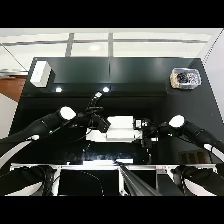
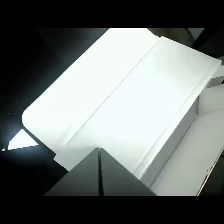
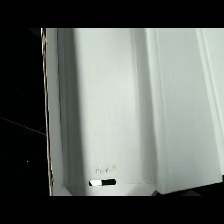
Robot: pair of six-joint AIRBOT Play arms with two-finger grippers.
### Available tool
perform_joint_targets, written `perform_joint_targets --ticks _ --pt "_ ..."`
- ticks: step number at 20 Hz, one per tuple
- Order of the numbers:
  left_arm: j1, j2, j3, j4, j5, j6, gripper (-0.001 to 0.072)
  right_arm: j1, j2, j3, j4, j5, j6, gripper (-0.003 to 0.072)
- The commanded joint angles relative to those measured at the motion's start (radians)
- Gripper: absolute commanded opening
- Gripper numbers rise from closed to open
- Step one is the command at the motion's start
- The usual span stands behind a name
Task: Fold the box and place the chain.
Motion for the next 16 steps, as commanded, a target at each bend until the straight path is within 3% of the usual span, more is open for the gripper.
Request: perform_joint_targets --ticks 1,4,8,9,10,11,16 --pt "0.046 0.055 0.020 0.064 0.003 0.000 0.0030 0.000 0.000 0.000 0.002 -0.005 0.002 0.0461" --pt "0.130 0.159 0.026 0.115 -0.018 0.000 0.0031 0.000 0.000 0.000 0.002 -0.005 0.002 0.0461" --pt "0.276 0.270 0.026 0.285 -0.203 0.000 0.0035 0.000 0.000 0.000 0.002 -0.006 0.002 0.0461" --pt "0.316 0.276 0.026 0.298 -0.264 -0.004 0.0105 0.000 0.000 0.000 0.002 -0.006 0.002 0.0461" --pt "0.343 0.274 0.024 0.300 -0.308 -0.003 0.0447 0.000 0.000 0.000 0.002 -0.006 0.002 0.0461" --pt "0.354 0.272 0.021 0.310 -0.335 -0.008 0.0713 0.000 0.000 0.000 0.002 -0.006 0.002 0.0461" --pt "0.307 0.272 0.015 0.389 -0.360 0.176 0.0711 0.000 0.000 0.000 0.004 -0.006 0.001 0.0461"
